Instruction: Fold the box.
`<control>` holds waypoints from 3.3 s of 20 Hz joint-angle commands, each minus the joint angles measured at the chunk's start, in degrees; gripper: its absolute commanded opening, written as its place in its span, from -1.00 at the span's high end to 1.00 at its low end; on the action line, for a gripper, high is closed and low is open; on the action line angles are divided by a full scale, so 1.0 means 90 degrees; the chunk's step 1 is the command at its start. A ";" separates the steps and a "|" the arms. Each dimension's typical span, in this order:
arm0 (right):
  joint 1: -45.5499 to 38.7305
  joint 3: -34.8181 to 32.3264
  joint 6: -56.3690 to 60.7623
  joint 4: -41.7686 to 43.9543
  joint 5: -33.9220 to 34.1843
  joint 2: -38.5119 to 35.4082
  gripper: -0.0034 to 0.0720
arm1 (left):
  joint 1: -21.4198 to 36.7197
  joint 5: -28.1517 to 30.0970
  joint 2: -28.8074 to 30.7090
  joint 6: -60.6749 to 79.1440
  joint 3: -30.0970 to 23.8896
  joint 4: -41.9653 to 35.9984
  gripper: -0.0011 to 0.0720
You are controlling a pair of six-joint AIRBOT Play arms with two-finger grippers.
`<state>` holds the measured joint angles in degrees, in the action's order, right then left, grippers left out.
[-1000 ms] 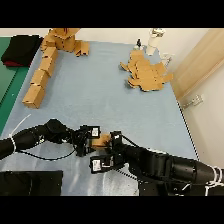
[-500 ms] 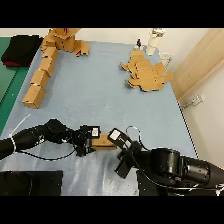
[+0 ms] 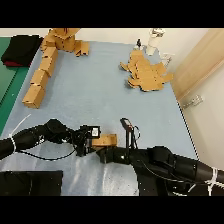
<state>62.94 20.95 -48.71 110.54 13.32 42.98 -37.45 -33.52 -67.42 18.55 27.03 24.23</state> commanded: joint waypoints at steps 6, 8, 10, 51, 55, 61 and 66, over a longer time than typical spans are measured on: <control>-0.0449 -0.0068 0.0192 -0.0119 -0.0367 0.0151 0.90 | 0.0002 0.0000 0.0002 0.0005 0.0005 0.0002 -0.32; -0.0444 -0.0129 0.0192 -0.0138 -0.0355 0.0165 0.90 | 0.0002 0.0000 0.0002 0.0005 0.0005 0.0002 -0.32; -0.0444 -0.0206 0.0194 -0.0134 -0.0364 0.0243 0.91 | 0.0002 0.0000 0.0002 0.0002 0.0005 0.0002 -0.32; -0.1353 0.0733 0.2572 -0.4750 0.5081 -0.1042 0.90 | 0.0002 0.0049 0.0002 0.0002 0.0005 -0.0126 -0.32; -0.1353 0.0733 0.3087 -0.5088 0.5083 -0.1039 0.90 | 0.0002 0.0066 0.0005 -0.0109 0.0007 -0.0481 -0.32; -0.1350 0.0733 0.3254 -0.5076 0.5081 -0.1042 0.90 | 0.0024 0.0789 0.0629 -0.1537 0.0204 -0.0245 -0.32; -0.1348 0.0733 0.3247 -0.5066 0.5081 -0.1042 0.90 | 0.1294 0.1178 0.1766 -0.5809 0.0204 0.2132 -0.32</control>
<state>50.78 27.51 -19.73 64.99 59.02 33.65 -31.51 -24.56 -56.47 -11.68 28.75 31.29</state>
